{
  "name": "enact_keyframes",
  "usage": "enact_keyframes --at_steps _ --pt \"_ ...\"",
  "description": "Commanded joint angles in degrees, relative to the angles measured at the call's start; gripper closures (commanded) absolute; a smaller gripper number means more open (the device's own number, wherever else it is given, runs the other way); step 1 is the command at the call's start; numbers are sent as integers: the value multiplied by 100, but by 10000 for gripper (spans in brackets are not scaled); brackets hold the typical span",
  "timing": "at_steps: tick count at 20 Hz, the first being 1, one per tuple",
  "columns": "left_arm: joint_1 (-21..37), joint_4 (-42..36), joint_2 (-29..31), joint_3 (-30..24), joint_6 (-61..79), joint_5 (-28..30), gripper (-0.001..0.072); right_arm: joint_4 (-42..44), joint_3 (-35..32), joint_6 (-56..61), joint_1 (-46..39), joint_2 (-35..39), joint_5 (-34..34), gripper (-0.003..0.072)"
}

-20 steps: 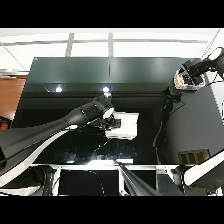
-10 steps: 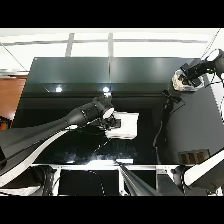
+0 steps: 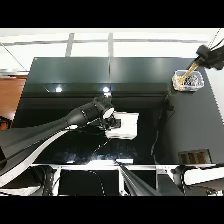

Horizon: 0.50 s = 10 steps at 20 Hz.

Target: Fold the box and place the chain.

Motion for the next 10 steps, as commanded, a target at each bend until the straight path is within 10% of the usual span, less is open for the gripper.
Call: enact_keyframes --at_steps 1,10 --pt "7 0 0 2 0 0 684 24 7 -551 -9 957 -315 678" --pt "4 0 0 2 0 0 683 1285 -374 -1604 192 2992 249 679"
